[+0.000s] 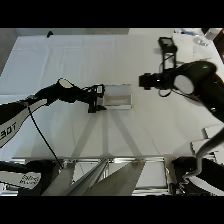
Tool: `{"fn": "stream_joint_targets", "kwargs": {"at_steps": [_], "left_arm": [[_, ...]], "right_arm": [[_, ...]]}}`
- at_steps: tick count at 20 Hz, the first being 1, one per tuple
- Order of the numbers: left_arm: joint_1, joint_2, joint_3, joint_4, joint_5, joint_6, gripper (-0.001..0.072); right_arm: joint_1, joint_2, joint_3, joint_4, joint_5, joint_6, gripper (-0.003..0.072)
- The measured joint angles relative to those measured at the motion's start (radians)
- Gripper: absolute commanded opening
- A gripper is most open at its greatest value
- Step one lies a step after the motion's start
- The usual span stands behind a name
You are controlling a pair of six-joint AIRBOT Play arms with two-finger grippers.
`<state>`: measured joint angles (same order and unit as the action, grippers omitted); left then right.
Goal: Fold the box and place the chain.
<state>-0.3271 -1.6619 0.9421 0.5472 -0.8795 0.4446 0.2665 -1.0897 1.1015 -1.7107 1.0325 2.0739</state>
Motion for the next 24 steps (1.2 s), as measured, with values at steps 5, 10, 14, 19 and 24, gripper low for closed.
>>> {"fn": "stream_joint_targets", "kwargs": {"at_steps": [5, 10, 14, 19, 24], "left_arm": [[0.0, 0.0, 0.0, 0.0, 0.0, 0.0, 0.0276], [0.0, 0.0, 0.0, 0.0, 0.0, 0.0, 0.0276], [0.0, 0.0, 0.0, 0.0, 0.0, 0.0, 0.0276], [0.0, 0.0, 0.0, 0.0, 0.0, 0.0, 0.0276], [0.0, 0.0, 0.0, 0.0, 0.0, 0.0, 0.0276]], "right_arm": [[-0.265, 0.044, 0.0, -0.043, 0.095, -0.215, 0.0382], [-0.568, 0.0, 0.0, -0.039, 0.02, -0.385, 0.05], [-0.745, -0.124, 0.001, 0.018, -0.034, -0.494, 0.0521], [-0.835, -0.266, 0.011, 0.04, -0.123, -0.549, 0.0509], [-0.854, -0.322, 0.023, 0.04, -0.229, -0.559, 0.0498]]}}
